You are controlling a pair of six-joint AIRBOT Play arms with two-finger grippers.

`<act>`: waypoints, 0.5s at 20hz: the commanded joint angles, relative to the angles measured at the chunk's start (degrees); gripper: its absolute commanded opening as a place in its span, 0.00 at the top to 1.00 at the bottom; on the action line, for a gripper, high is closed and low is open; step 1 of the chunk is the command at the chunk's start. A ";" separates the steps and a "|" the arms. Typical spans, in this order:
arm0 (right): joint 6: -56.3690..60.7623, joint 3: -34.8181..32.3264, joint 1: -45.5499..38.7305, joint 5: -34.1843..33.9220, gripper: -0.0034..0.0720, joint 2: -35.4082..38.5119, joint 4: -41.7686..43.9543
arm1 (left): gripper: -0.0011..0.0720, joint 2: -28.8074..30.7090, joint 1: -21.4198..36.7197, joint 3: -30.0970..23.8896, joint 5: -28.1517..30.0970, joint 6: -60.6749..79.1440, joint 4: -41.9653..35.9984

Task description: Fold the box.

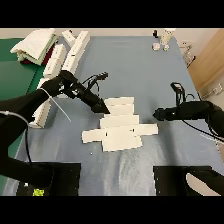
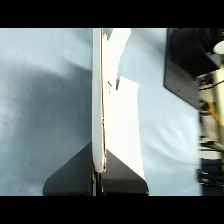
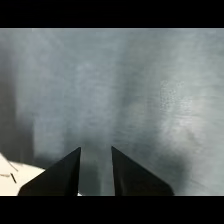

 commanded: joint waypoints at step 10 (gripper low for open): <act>17.53 3.19 0.02 2.73 0.55 0.07 -5.14 | 0.98 34.64 -19.65 -31.17 46.56 25.68 -0.15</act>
